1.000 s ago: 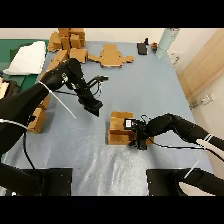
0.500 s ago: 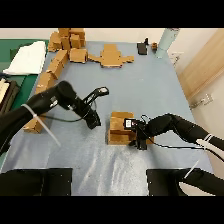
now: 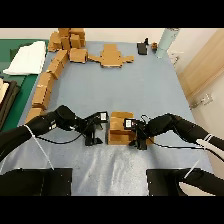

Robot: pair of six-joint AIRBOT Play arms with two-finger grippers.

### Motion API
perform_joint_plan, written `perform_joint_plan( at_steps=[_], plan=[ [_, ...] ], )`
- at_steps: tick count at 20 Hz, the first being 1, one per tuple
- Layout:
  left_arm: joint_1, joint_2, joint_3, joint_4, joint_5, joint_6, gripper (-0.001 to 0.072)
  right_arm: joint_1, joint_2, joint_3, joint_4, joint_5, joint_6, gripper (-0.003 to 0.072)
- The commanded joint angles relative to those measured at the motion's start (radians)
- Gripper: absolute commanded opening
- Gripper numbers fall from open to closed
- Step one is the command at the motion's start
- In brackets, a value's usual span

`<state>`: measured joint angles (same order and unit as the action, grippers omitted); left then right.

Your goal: Fold the box.

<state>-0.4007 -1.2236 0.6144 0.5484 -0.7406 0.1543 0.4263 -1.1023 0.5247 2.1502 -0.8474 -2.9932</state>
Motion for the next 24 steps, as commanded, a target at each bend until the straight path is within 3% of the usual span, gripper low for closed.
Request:
perform_joint_plan(
  at_steps=[1, 16, 24],
  plan=[
    [-0.055, 0.000, -0.015, -0.029, 0.097, 0.045, 0.0694, 0.001, 0.000, 0.000, 0.000, 0.000, 0.000, 0.0497],
    [-0.117, -0.003, -0.014, -0.069, 0.106, 0.044, 0.0703, 0.001, 0.000, 0.000, 0.000, 0.001, 0.000, 0.0497],
    [-0.163, -0.101, 0.036, -0.078, 0.114, 0.027, 0.0702, 0.001, 0.000, 0.000, 0.000, 0.001, 0.000, 0.0497]
  ],
)
